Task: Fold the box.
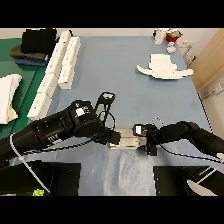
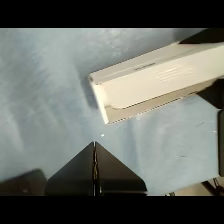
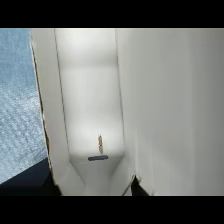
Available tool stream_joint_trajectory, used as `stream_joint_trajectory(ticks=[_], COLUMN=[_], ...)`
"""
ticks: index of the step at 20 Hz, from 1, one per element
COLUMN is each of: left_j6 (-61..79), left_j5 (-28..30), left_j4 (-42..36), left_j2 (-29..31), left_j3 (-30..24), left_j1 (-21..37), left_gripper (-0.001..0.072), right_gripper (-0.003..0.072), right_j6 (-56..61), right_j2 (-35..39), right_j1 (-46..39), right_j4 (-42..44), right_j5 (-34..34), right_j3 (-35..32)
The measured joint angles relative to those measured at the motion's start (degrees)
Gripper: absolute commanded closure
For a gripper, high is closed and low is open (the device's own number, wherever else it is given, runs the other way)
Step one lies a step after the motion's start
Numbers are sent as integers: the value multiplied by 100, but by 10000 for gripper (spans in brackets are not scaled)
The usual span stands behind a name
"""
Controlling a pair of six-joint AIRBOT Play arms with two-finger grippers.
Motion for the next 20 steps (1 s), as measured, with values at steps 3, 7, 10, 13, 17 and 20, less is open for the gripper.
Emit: stream_joint_trajectory(ticks=[3, 7, 10, 13, 17, 20], left_j6=[737, 1993, 3510, 5871, 8896, 10585], left_j5=[476, 761, 1001, 1023, 1075, 1576], left_j4=[-4, -31, -310, -1276, -2789, -3620], left_j2=[46, 173, 457, 754, 935, 968], left_j3=[-4, -251, -780, -1241, -1845, -2446], left_j1=[0, 138, 669, 1362, 2387, 3032], left_gripper=[695, 695, 695, 385, 12, 12], right_gripper=[223, 223, 223, 223, 223, 223], right_j6=[0, 0, 0, 0, 0, 0], right_j2=[0, 0, -2, 0, -2, 0], right_j1=[0, 0, 0, 0, 0, 0], right_j4=[2, 0, 2, 0, 2, 2], right_j5=[0, 0, 0, 0, 0, 0], right_j3=[0, 0, 0, 0, 0, 0])
